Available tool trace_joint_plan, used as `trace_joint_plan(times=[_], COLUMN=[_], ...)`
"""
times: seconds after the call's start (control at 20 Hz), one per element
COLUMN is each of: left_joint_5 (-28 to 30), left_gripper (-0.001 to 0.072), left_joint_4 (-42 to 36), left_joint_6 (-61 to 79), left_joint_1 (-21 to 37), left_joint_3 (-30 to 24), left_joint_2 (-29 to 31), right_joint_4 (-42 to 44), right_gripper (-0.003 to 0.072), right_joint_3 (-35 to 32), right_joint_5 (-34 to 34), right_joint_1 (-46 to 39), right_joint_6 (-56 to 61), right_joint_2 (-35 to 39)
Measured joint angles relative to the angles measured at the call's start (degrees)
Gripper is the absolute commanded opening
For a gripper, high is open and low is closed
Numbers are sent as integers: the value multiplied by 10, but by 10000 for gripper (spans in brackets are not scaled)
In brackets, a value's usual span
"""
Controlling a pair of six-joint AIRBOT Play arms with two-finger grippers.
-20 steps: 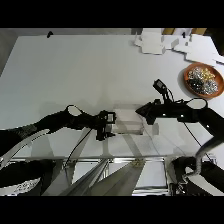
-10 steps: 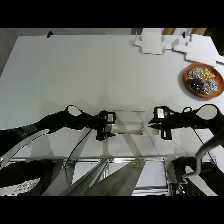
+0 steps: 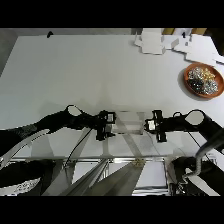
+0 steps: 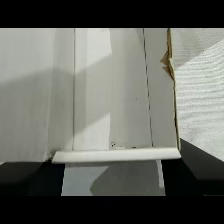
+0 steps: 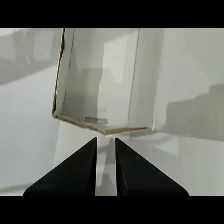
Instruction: Fold the box and place the chain.
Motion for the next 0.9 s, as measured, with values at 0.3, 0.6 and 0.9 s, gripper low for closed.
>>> trace_joint_plan(times=[0.3, 0.6, 0.9], left_joint_5=[0, -1, -1], left_gripper=[207, 207, 207], left_joint_4=[0, 0, 0], left_joint_6=[0, 0, 0], left_joint_1=[0, 0, 0], left_joint_3=[0, 0, 0], left_joint_2=[0, 0, 0], right_joint_4=[64, 109, 139], right_gripper=[148, 437, 428], right_joint_3=[-1, -1, -1], right_joint_5=[-1, 14, 17], right_joint_1=[5, 6, 6], right_joint_6=[-2, -1, 5], right_joint_2=[-25, -57, -71])
